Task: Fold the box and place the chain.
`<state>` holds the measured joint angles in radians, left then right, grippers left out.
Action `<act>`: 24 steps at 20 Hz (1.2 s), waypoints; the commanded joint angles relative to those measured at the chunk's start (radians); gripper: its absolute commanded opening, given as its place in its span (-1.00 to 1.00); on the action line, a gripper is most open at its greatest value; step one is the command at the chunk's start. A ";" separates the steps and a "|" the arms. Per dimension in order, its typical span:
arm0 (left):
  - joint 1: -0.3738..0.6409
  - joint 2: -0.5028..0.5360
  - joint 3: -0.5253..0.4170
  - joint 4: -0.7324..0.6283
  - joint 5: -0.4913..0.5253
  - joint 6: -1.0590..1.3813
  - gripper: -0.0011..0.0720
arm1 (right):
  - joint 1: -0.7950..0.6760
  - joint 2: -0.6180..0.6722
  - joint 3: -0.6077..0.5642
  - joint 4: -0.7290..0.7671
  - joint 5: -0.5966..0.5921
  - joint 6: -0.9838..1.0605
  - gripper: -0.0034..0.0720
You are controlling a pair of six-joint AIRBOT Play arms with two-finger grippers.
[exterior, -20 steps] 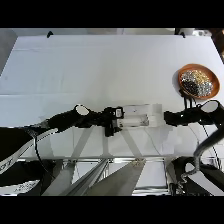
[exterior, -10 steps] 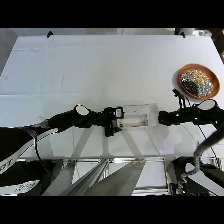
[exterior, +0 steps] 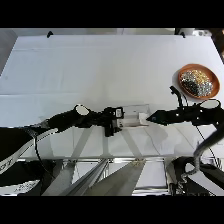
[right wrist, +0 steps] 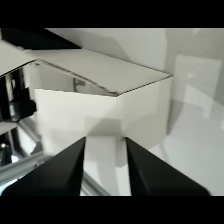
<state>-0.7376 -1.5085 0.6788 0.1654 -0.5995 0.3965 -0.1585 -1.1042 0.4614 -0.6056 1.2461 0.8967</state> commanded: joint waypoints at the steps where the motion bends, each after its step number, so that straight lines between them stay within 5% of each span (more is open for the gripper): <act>1: 0.000 0.001 0.001 0.000 0.001 0.000 -0.60 | 0.009 0.002 0.000 0.002 0.011 -0.024 0.13; 10: 0.000 0.001 0.001 0.000 -0.003 0.000 -0.60 | 0.241 0.003 0.014 -0.083 -0.266 0.043 0.20; 24: 0.000 0.001 0.001 0.000 -0.004 0.000 -0.60 | 0.580 0.047 0.133 -0.743 -0.396 0.758 0.21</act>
